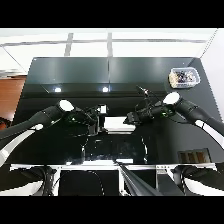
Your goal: Fold the box and place the chain.
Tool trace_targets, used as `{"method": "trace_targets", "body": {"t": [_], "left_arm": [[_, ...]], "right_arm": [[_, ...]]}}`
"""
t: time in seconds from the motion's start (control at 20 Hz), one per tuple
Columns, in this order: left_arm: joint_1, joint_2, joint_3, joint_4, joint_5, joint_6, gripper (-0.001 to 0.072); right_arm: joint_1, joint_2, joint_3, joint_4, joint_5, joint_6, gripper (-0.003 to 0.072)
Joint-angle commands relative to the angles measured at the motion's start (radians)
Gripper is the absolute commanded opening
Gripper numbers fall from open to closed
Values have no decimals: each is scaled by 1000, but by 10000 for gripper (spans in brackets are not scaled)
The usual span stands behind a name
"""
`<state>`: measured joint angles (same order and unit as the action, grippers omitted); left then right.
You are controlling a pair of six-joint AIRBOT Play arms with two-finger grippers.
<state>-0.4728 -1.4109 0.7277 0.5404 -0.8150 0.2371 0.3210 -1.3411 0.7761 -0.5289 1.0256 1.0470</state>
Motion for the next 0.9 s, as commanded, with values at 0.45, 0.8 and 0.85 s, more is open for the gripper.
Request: {"method": "trace_targets", "body": {"t": [0.45,0.8,0.85], "left_arm": [[0,0,1,-3,0,0,340],[0,0,1,-3,0,0,340],[0,0,1,-3,0,0,340]], "right_arm": [[2,-4,0,-7,-27,0,16],[1,-4,0,-14,-28,0,16],[2,-4,0,-30,-27,1,16]]}}
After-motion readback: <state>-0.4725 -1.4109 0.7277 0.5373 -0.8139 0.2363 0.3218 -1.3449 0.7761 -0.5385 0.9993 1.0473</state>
